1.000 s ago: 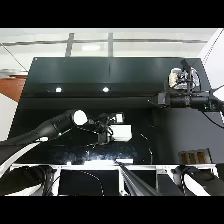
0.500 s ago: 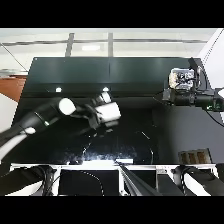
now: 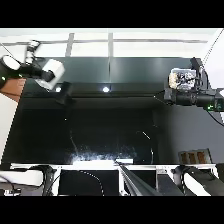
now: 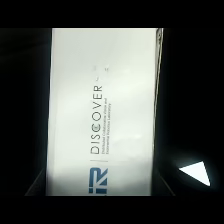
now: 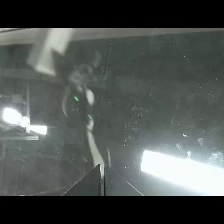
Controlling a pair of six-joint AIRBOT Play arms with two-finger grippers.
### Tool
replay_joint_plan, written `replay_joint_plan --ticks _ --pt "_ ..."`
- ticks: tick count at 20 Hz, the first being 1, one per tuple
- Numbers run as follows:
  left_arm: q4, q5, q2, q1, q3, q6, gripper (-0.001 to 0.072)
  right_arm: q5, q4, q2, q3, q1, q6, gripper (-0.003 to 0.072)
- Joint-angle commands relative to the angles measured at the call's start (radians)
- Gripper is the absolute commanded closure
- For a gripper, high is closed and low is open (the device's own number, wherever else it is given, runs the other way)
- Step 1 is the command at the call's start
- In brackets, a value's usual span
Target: Fold the box and place the chain.
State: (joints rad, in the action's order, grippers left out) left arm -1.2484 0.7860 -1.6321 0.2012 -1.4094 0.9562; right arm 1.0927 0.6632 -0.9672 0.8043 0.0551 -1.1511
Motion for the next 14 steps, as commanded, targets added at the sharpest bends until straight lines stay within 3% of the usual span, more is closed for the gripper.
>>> replay_joint_plan --ticks 1,5,6,7,10,14 --pt "-0.043 0.034 -0.204 0.116 -0.24 0.107 0.0349 -0.018 -0.001 0.001 0.001 0.001 -0.001 0.0652" --pt "-0.048 0.024 -0.326 0.121 -0.296 0.107 0.0319 -0.06 0.0 0.0 0.001 0.001 -0.016 0.0652" --pt "-0.047 0.017 -0.337 0.115 -0.296 0.107 0.0119 -0.069 0.0 0.0 0.001 0.001 -0.016 0.0652" --pt "-0.051 0.021 -0.338 0.108 -0.298 0.113 -0.0009 -0.073 0.0 0.0 0.001 0.001 -0.016 0.0652" --pt "-0.075 0.129 -0.293 0.102 -0.383 0.139 -0.001 -0.072 -0.001 0.001 0.001 0.001 -0.016 0.0651" --pt "-0.035 0.323 -0.143 0.098 -0.519 0.251 0.0 -0.115 0.043 0.001 0.032 0.003 -0.014 0.0652"
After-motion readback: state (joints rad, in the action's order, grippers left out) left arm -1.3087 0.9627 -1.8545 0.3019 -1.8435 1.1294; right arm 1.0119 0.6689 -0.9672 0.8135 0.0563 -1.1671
